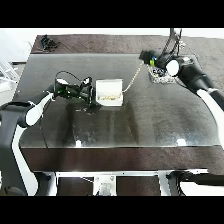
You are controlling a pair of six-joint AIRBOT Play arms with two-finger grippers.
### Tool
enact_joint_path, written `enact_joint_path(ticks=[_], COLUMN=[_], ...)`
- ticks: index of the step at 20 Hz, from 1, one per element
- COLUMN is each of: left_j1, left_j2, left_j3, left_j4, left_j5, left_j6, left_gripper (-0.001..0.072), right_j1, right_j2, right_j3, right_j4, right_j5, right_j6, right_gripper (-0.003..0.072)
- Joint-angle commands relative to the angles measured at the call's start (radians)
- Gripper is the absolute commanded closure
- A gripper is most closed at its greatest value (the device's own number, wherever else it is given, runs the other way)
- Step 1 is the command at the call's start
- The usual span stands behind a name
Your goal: Fold the box and place the chain.
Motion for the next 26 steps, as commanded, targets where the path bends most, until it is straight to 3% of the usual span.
enact_joint_path(ticks=[1,5,10,15,20,26], left_j1=[0.001,0.001,0.001,0.001,0.001,0.001], left_j2=[0.001,0.001,0.001,0.001,0.001,0.001], left_j3=[0.001,0.001,0.001,0.001,0.001,0.000], left_j4=[0.000,0.000,0.000,0.000,0.000,0.000], left_j5=[0.000,0.000,0.000,0.000,-0.001,0.000], left_j6=[0.000,0.000,0.000,0.000,0.000,0.000], left_gripper=[0.0671,0.0671,0.0671,0.0671,0.0671,0.0671], right_j1=[0.121,0.246,0.377,0.380,0.371,0.365], right_j2=[0.197,0.299,0.301,0.263,0.241,0.230], right_j3=[0.006,0.007,0.018,0.018,0.020,0.119], right_j4=[-0.092,-0.094,-0.094,-0.094,-0.094,-0.094], right_j5=[0.010,-0.032,-0.131,-0.146,-0.272,-0.297], right_j6=[-0.053,-0.103,-0.167,-0.167,-0.186,-0.240], right_gripper=[0.0679,0.0679,0.0679,0.0680,0.0681,0.0681])
